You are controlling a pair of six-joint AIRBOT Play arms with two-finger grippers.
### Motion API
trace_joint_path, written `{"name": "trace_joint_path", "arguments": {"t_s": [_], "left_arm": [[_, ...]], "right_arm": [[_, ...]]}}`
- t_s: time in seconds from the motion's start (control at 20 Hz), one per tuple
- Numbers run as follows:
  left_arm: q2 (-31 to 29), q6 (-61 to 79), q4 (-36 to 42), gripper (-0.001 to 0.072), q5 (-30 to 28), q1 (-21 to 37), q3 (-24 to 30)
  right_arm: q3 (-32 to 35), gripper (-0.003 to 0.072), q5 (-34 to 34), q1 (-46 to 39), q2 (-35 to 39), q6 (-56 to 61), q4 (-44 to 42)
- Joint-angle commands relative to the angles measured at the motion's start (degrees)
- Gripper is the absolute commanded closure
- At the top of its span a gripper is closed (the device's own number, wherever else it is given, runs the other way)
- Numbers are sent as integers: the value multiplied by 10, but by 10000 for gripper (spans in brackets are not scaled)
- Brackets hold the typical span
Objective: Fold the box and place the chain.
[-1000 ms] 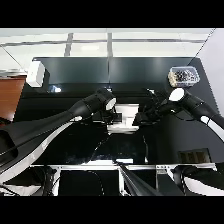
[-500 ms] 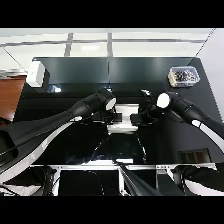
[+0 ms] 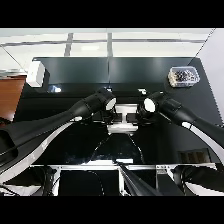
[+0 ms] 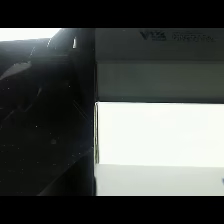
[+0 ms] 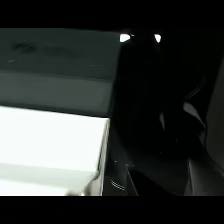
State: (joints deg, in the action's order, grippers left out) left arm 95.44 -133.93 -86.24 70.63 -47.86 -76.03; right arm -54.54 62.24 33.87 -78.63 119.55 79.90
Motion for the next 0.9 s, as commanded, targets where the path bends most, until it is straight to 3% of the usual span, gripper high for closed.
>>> {"name": "trace_joint_path", "arguments": {"t_s": [0.0,0.1,0.2,0.5,0.55,0.6,0.65,0.75,0.8,0.85], "left_arm": [[0,0,0,688,1,0,0],[0,0,0,688,1,0,0],[0,0,0,688,1,0,0],[0,0,0,688,1,0,0],[0,0,0,688,1,0,0],[0,0,0,688,1,0,0],[0,0,0,689,1,0,0],[0,0,0,688,1,0,0],[0,0,0,688,1,0,0],[0,0,0,688,1,0,0]], "right_arm": [[-2,379,7,9,-14,41,14],[-2,392,8,11,-19,41,12],[-3,679,4,14,-19,41,11],[-3,669,5,15,-19,69,11],[-3,649,5,15,-19,69,9],[-3,533,5,15,-19,70,6],[-3,526,4,15,-19,70,2],[-3,527,4,15,-19,69,1],[-3,573,5,15,-19,69,1],[-3,671,5,15,-19,67,4]]}}
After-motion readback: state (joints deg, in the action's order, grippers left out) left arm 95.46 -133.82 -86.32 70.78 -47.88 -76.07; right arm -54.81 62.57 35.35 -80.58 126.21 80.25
